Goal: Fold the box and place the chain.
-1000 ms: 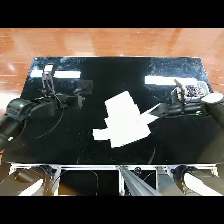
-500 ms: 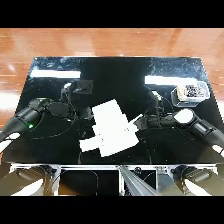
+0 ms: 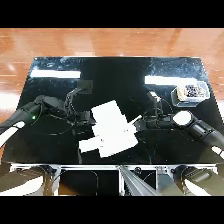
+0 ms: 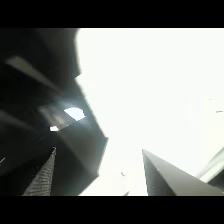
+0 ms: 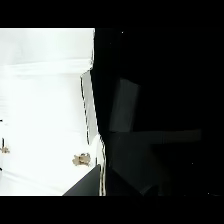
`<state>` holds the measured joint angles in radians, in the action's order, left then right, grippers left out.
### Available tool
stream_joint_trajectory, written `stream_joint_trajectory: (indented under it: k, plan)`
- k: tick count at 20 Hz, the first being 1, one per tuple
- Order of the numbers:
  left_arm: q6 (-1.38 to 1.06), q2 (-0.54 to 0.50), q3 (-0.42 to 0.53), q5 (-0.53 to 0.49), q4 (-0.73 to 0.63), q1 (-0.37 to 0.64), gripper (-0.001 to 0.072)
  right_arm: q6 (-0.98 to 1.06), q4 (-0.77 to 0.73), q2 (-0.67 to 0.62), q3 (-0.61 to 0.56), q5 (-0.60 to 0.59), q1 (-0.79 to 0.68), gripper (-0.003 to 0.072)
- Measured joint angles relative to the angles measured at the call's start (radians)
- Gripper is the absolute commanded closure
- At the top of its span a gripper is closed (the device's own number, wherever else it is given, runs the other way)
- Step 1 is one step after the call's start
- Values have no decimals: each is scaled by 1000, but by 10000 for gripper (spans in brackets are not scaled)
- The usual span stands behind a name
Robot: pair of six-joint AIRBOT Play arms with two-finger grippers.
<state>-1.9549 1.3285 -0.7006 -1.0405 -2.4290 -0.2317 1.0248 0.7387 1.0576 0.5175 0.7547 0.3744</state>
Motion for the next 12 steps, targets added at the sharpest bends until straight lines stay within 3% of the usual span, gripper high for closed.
stream_joint_trajectory:
  k: [6, 11, 12]
  plan:
    - [-204, 128, 0, -67, -178, 10, 103, 0, -4, 0, 0, 0, 1, 648]
    - [-330, 163, 0, -76, -240, -28, 110, 4, -6, 0, 0, 0, 1, 648]
    - [-349, 165, 0, -75, -245, -38, 176, 4, -6, 0, 0, 0, 1, 648]
